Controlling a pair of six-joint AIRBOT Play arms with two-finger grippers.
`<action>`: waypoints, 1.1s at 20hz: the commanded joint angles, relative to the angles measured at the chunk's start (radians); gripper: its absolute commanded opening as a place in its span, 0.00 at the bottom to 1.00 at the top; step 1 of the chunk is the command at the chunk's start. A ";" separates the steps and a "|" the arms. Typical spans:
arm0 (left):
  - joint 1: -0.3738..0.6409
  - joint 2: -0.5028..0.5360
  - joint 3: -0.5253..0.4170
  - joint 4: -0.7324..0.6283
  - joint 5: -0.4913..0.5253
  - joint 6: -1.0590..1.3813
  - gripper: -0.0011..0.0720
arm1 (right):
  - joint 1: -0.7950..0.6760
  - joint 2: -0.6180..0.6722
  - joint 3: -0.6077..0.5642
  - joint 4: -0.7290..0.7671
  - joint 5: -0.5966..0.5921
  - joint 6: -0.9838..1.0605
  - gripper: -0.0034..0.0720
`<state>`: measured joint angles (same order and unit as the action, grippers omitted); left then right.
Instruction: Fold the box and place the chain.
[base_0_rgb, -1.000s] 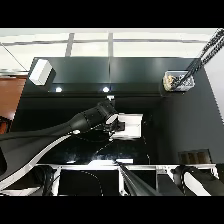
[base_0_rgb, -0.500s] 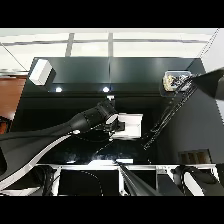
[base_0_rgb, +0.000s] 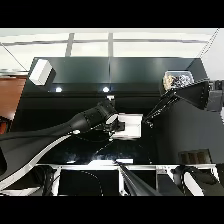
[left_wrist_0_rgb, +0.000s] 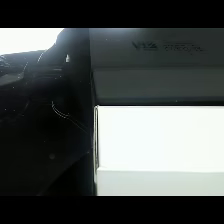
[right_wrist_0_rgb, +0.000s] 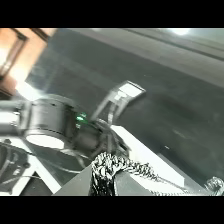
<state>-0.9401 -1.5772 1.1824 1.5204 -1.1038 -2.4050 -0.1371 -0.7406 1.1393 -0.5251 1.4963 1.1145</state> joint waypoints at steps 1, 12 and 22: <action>0.001 0.000 0.000 0.000 0.000 0.000 0.05 | 0.032 0.000 -0.005 0.075 -0.019 -0.010 0.05; 0.001 0.000 0.000 0.000 0.000 0.000 0.05 | 0.159 0.000 -0.002 0.267 -0.148 -0.023 0.05; 0.001 0.000 0.000 0.000 0.000 0.000 0.05 | 0.208 0.000 0.044 0.267 -0.306 -0.006 0.05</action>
